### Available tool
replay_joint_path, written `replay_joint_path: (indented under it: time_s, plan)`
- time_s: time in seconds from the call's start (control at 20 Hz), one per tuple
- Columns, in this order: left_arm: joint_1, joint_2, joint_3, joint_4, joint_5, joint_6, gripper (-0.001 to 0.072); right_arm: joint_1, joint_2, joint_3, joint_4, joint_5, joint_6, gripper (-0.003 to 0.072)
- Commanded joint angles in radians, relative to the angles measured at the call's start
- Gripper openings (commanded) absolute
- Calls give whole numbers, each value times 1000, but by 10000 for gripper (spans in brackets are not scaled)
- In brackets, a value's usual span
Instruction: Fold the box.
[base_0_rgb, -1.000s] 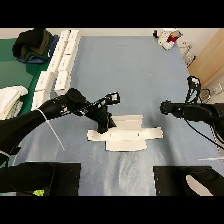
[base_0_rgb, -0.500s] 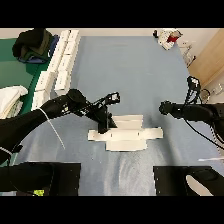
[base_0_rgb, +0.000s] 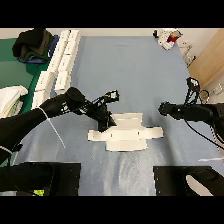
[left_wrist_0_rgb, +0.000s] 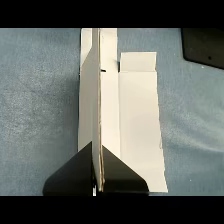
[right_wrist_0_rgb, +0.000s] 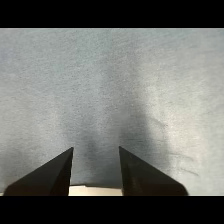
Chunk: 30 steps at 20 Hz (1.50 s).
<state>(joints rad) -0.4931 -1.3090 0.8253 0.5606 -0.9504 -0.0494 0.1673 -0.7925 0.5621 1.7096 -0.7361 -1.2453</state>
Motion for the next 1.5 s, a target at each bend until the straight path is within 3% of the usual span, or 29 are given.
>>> replay_joint_path:
  time_s: [0.0,1.1,1.3,1.45]
  plan:
    - [2,1,6,5,-11,0,11,1,0,0,0,-2,0,445]
    - [2,-21,33,44,-44,-22,12,1,0,1,45,-39,-3,431]
    - [2,-21,33,42,-44,-22,12,2,1,1,193,-158,-148,15]
    - [2,-21,32,42,-45,-22,12,29,4,0,269,-280,-267,0]
